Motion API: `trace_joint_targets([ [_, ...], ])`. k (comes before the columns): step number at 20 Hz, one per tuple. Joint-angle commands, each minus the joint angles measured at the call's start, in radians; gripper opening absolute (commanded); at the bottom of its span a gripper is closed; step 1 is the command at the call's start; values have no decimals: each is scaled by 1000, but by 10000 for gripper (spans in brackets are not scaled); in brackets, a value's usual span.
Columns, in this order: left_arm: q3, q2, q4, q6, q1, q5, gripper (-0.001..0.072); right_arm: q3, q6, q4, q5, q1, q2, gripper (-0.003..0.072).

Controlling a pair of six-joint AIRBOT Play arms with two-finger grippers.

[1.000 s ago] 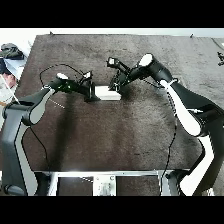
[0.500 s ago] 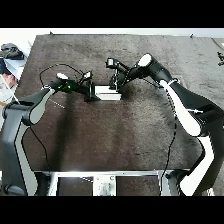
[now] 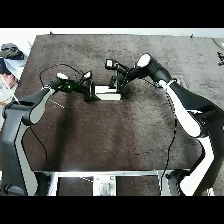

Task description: Fold the box and place the chain.

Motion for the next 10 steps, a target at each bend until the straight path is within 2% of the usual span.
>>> trace_joint_targets([
  [1, 0, -1, 0, 0, 0, 0, 515, 0, 5, -50, 4, 13, -2, 132],
  [5, 0, -1, 0, 0, 0, 0, 515, 0, 14, -65, 4, 14, -6, 132],
  [10, 0, -1, 0, 0, 0, 0, 515, -4, 27, -64, 63, 19, -19, 133],
])
